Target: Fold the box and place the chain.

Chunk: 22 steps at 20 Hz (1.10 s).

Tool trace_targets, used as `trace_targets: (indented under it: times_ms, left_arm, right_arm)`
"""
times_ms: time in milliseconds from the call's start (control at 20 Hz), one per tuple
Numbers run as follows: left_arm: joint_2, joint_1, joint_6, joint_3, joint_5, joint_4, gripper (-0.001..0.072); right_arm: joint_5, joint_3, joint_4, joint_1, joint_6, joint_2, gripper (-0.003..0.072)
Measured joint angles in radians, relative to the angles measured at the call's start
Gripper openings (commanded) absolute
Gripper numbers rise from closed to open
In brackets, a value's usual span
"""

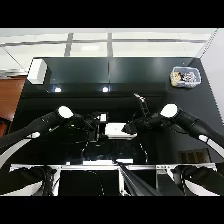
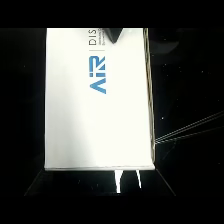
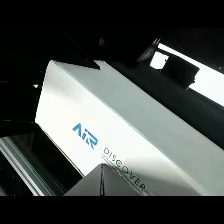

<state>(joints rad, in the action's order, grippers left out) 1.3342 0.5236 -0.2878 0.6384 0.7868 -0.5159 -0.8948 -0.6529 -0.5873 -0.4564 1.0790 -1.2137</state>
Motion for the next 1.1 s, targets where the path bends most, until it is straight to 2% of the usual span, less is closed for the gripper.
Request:
trace_targets:
  times_ms: [150,300,350,400,450,600,800,950,1100]
  left_arm:
    - [0.000,0.000,0.000,0.000,0.000,0.000,0.0350]
    - [0.000,0.000,-0.001,0.000,0.004,0.002,0.0362]
    - [-0.001,-0.001,0.000,0.000,0.007,0.001,0.0478]
    - [-0.005,-0.001,0.002,0.000,0.010,-0.004,0.0659]
    - [-0.013,-0.001,0.006,0.000,0.012,-0.013,0.0710]
    - [-0.065,-0.001,0.082,0.001,0.019,-0.056,0.0711]
    - [-0.171,0.002,0.277,0.015,0.077,-0.122,0.0711]
    - [-0.187,0.031,0.386,0.066,0.114,-0.126,0.0710]
    - [-0.115,0.085,0.438,0.155,0.108,-0.109,0.0710]
  right_arm:
    - [-0.010,-0.014,-0.014,0.002,-0.014,0.012,0.0012]
    - [-0.091,-0.063,-0.021,0.033,-0.042,0.080,0.0012]
    - [-0.137,-0.077,-0.033,0.052,-0.049,0.111,0.0012]
    - [-0.173,-0.092,-0.050,0.081,-0.051,0.151,0.0012]
    - [-0.201,-0.101,-0.071,0.114,-0.050,0.190,0.0012]
    - [-0.335,-0.116,-0.204,0.243,-0.009,0.307,0.0012]
    - [-0.432,-0.110,-0.377,0.430,0.039,0.391,0.0012]
    - [-0.402,-0.069,-0.420,0.519,0.060,0.411,0.0013]
    - [-0.349,-0.022,-0.430,0.552,0.071,0.419,0.0013]
